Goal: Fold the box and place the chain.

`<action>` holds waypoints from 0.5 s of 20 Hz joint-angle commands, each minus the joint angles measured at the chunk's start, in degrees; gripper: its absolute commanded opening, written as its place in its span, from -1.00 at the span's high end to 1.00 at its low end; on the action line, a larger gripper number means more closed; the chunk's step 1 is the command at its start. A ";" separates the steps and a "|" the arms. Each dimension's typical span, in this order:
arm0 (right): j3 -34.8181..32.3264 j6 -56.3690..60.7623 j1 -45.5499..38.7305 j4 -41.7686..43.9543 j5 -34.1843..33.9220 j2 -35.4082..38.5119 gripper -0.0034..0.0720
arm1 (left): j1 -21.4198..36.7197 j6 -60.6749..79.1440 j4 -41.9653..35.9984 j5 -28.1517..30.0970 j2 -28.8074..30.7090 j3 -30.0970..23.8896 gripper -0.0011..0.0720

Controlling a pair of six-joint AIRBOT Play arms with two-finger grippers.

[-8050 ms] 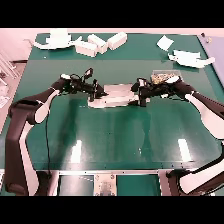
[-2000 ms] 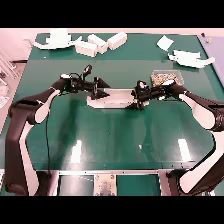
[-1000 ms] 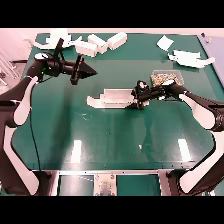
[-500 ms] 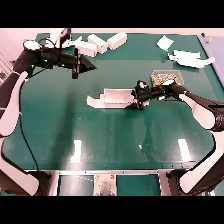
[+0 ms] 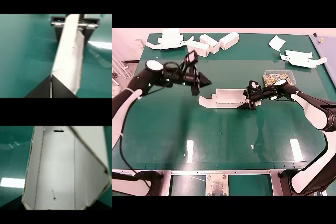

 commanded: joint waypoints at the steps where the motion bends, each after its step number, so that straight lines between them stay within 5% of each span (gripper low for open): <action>1: 0.00 0.00 0.00 0.00 0.02 0.04 -0.67 | -0.31 8.02 -4.46 -3.41 2.10 -8.48 0.93; 10: 0.00 0.00 0.00 0.00 0.02 0.04 -0.67 | -0.85 12.17 -16.24 2.89 1.03 -14.62 0.93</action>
